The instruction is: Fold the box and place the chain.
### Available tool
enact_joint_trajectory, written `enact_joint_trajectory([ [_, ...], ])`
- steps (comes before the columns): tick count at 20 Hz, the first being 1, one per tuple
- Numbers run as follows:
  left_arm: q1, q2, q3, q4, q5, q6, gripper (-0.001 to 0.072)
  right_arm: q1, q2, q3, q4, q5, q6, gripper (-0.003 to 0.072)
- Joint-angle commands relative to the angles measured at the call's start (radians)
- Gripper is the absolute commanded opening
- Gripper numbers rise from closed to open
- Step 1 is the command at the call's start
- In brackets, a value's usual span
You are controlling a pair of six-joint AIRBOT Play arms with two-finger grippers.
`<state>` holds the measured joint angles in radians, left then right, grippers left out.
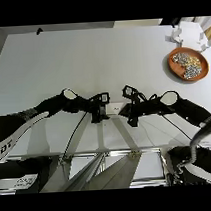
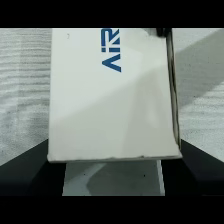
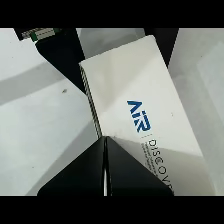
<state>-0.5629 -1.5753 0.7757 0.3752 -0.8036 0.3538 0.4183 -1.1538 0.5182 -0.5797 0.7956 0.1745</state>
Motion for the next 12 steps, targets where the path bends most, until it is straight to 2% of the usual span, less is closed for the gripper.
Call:
enact_joint_trajectory([
  [1, 0.0, 0.001, 0.0, -0.002, -0.001, -0.002, 0.0209, 0.0, -0.026, -0.005, -0.007, -0.011, 0.0, 0.0004],
  [5, 0.0, 0.001, 0.0, -0.002, -0.001, -0.002, 0.0209, 0.0, 0.01, -0.004, -0.008, -0.013, 0.0, 0.0004],
  [9, 0.0, 0.001, 0.0, -0.002, -0.002, -0.002, 0.0209, 0.0, 0.103, -0.003, -0.008, -0.034, 0.001, 0.0004],
  [12, 0.0, 0.001, 0.0, -0.002, -0.001, -0.002, 0.0209, 0.0, 0.225, 0.029, -0.09, -0.046, 0.158, 0.0007],
])
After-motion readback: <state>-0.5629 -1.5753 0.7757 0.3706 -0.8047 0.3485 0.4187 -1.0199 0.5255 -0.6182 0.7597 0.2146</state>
